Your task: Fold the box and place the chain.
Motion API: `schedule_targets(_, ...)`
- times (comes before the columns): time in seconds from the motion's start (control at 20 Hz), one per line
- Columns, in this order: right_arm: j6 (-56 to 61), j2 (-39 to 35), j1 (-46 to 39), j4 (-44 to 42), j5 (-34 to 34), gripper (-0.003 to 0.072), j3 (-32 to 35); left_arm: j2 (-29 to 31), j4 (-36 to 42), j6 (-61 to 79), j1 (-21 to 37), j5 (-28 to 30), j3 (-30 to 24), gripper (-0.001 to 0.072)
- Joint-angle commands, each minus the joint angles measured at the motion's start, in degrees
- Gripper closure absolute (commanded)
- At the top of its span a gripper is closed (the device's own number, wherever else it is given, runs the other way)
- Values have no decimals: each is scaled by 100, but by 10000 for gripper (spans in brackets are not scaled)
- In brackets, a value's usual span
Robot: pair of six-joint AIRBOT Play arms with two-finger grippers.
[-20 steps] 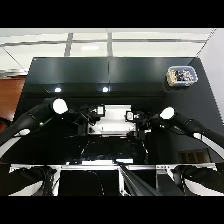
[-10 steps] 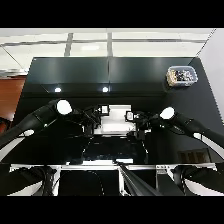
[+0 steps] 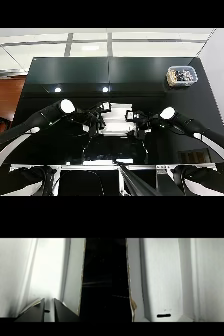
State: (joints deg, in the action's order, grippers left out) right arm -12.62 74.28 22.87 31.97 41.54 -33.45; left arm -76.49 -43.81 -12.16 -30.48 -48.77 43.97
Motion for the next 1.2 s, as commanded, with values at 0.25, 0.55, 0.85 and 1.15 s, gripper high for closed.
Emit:
schedule_targets(0.25, -7, 2, 2, 4, 20, 680, 0, -48, 120, -11, -2, -127, -4, 507)
schedule_targets(0.55, -7, 2, 2, 4, 17, 680, 0, -26, -85, -382, 24, -234, 42, 516)
schedule_targets(0.85, -4, 2, 2, 4, 17, 680, 0, 723, -896, -2026, 673, -1633, 540, 681)
schedule_targets(1.15, -4, 2, 2, 4, 17, 680, 0, 1563, -1982, -5536, 2577, -1823, 483, 681)
